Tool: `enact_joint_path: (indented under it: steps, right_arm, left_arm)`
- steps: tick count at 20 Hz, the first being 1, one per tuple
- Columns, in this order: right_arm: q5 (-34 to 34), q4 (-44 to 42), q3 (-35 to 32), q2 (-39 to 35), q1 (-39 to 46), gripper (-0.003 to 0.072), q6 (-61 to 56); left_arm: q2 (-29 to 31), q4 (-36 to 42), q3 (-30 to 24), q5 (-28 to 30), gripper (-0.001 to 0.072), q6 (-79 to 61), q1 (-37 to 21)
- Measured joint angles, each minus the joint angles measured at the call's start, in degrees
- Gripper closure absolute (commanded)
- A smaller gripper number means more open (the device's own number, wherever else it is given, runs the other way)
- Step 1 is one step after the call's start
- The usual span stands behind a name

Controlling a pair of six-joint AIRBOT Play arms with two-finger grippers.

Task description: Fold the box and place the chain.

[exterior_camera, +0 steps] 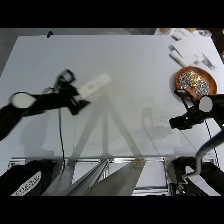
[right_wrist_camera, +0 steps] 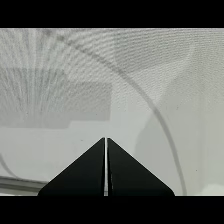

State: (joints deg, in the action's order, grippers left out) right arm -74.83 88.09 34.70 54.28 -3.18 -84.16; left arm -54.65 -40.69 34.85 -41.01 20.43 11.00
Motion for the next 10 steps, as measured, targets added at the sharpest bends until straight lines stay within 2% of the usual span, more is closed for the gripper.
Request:
enact_joint_path:
  steps: [2, 5, 7, 10]
  right_arm:
    - [0.00, 0.00, 0.00, 0.00, 0.00, 0.0668, 0.00]
    - [0.02, 0.00, 0.00, 0.00, 0.00, 0.0668, 0.00]
    - [0.00, 0.00, 0.00, 0.00, 0.00, 0.0668, 0.00]
    - [0.00, 0.00, 0.00, 0.00, 0.00, 0.0668, 0.00]
  left_arm:
    - [4.59, -10.67, 0.00, -0.04, 0.0553, 12.87, -6.58]
    - [7.45, -24.00, -0.04, -1.22, 0.0557, 29.24, -14.75]
    - [7.56, -29.86, -0.26, -2.64, 0.0557, 36.17, -18.91]
    - [5.81, -34.32, -0.55, -5.25, 0.0555, 41.57, -22.49]
